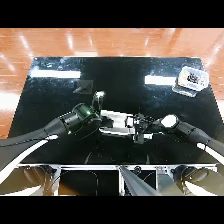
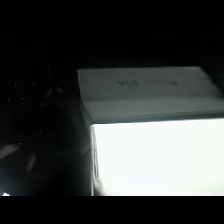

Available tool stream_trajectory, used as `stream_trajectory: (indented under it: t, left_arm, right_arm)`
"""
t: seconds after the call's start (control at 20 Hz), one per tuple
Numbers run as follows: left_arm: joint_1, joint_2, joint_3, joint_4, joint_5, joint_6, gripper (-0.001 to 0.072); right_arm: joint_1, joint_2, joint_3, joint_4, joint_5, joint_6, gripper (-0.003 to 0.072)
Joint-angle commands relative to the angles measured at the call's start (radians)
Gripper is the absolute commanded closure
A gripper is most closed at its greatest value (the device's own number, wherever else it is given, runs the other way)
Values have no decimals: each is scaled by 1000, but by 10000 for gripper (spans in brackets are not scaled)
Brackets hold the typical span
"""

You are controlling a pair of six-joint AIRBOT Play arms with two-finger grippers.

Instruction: Fold the box and place the chain.

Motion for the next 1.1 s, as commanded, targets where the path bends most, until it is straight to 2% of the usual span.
stream_trajectory:
  t: [0.0, 0.3, 0.35, 0.45, 0.5, 0.85, 0.9, 0.95, 1.0, 1.05]
  left_arm:
    - [-2, 1, 1, -18, 0, 0, 363]
    - [-2, 1, 1, -28, 0, 0, 357]
    - [-2, 1, 1, -28, 1, 0, 407]
    - [-2, 1, 1, -29, 0, 13, 642]
    - [-2, 1, 1, -29, 0, 24, 687]
    - [-2, 1, 1, -55, 0, 24, 683]
    - [-2, 1, 1, -60, 4, 23, 581]
    - [-2, 2, 2, -60, 8, 23, 367]
    - [-2, 2, 7, -59, 25, 23, 240]
    - [-2, 3, 17, -55, 42, 23, 241]
  right_arm:
    - [1, 0, 0, 5, 8, 3, 83]
    - [1, 0, 0, 5, 8, 3, 84]
    - [1, 0, 0, 5, 8, 3, 84]
    - [1, 0, 0, 5, 8, 3, 83]
    - [1, 0, 0, 5, 8, 3, 83]
    - [1, 0, 0, 6, 8, 3, 83]
    - [1, 0, 0, 6, 8, 3, 84]
    - [1, 0, 0, 6, 8, 3, 83]
    - [1, 0, 0, 6, 8, 3, 83]
    - [1, 0, 0, 6, 8, 3, 83]
